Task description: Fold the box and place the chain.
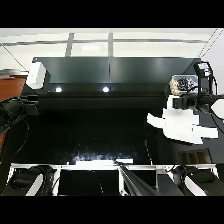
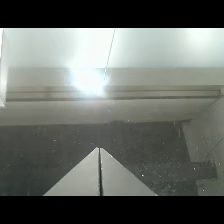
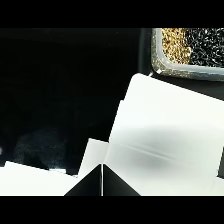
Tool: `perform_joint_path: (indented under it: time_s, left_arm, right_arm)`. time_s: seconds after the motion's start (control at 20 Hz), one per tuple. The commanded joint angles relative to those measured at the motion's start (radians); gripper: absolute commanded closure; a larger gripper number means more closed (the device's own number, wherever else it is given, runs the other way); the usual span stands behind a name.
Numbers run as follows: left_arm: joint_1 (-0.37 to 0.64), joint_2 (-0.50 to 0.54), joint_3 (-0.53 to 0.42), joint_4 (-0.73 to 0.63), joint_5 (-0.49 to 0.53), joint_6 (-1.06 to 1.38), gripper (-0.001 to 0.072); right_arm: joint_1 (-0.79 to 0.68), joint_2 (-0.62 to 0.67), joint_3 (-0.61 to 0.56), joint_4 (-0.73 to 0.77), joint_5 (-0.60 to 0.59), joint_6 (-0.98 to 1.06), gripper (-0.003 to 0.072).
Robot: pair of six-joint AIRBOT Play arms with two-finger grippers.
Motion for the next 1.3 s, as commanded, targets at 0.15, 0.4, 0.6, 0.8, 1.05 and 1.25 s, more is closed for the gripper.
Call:
perform_joint_path:
  time_s: [0.15,0.4,0.6,0.8,1.05,1.25]
  left_arm:
    - [0.000,-0.006,0.000,-0.007,0.027,0.000,0.0680]
    - [-0.007,-0.049,0.000,-0.034,0.044,0.000,0.0006]
    - [-0.007,-0.054,0.000,-0.063,-0.029,0.001,0.0006]
    - [-0.007,-0.071,0.000,-0.064,-0.105,0.004,0.0007]
    - [-0.008,-0.144,0.000,-0.123,-0.108,0.005,0.0006]
    - [-0.008,-0.224,0.000,-0.171,-0.107,0.004,0.0007]
  right_arm:
    - [0.001,-0.002,0.000,0.038,-0.004,0.000,0.0640]
    - [-0.010,-0.006,0.000,-0.037,0.028,0.018,-0.0004]
    - [-0.217,-0.006,0.000,-0.407,0.190,0.217,-0.0002]
    - [-0.784,-0.017,0.000,-0.222,0.021,0.196,-0.0002]
    - [-1.340,-0.214,0.030,0.365,0.009,-0.319,-0.0002]
    - [-1.461,-0.531,0.138,0.750,0.284,-0.770,-0.0001]
